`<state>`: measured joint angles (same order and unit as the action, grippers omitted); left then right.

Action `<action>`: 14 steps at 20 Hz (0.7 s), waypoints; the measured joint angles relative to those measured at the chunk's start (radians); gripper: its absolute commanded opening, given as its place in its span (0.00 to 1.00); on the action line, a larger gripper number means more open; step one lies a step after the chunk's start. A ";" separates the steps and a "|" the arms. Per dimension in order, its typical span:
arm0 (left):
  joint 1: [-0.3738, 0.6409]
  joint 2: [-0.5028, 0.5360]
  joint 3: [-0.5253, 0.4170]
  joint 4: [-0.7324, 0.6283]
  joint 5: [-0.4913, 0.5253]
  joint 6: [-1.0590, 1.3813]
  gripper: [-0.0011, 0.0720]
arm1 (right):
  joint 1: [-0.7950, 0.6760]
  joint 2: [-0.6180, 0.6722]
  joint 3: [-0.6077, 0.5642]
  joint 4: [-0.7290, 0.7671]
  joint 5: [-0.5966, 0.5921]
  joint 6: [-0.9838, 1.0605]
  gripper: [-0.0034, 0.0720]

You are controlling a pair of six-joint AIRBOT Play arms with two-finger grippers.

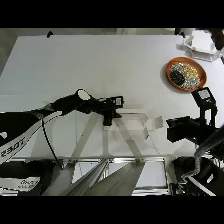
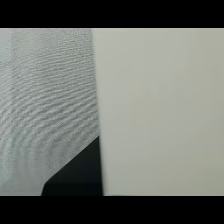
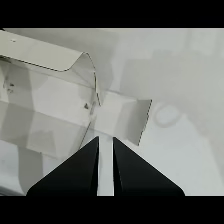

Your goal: Fold the box and place the chain.

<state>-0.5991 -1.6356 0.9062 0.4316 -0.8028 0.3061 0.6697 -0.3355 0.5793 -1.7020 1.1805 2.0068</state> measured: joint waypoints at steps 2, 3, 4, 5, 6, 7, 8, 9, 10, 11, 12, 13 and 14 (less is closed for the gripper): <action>0.000 0.000 0.000 0.001 0.003 -0.003 0.02 | 0.000 0.000 0.000 -0.001 0.000 0.000 0.18; 0.000 0.000 0.000 0.002 0.004 -0.004 0.04 | 0.000 0.000 0.000 -0.001 0.000 0.000 0.18; 0.000 0.000 0.000 0.002 0.005 -0.005 0.04 | 0.000 0.000 0.000 -0.001 0.000 0.000 0.18; 0.000 0.000 0.000 0.002 0.005 -0.006 0.04 | 0.000 0.000 0.000 -0.002 0.000 0.000 0.18; 0.000 0.000 0.000 0.002 0.005 -0.007 0.04 | 0.000 0.000 0.000 -0.002 0.000 0.000 0.18; 0.000 0.000 0.000 0.002 0.005 -0.007 0.04 | 0.000 0.000 0.000 -0.002 0.000 0.000 0.18; 0.000 0.000 0.000 0.002 0.005 -0.007 0.04 | 0.000 0.000 0.000 -0.002 0.000 0.000 0.18; 0.000 0.000 0.000 0.003 0.005 -0.007 0.04 | 0.000 0.000 0.000 -0.003 0.000 0.000 0.18; 0.000 0.000 0.000 0.003 0.005 -0.007 0.03 | 0.000 0.000 0.000 -0.003 0.000 0.000 0.18; 0.000 0.000 0.000 0.003 0.005 -0.008 0.03 | 0.000 0.000 0.000 -0.003 0.000 0.000 0.18; 0.000 0.000 0.000 0.003 0.005 -0.008 0.03 | 0.000 0.000 0.000 -0.003 0.000 0.000 0.18; 0.000 0.000 0.000 0.003 0.004 -0.008 0.03 | 0.000 0.000 0.000 -0.003 0.000 0.000 0.18; 0.000 0.000 0.000 0.003 0.004 -0.008 0.03 | 0.000 0.000 0.000 -0.003 0.000 0.000 0.18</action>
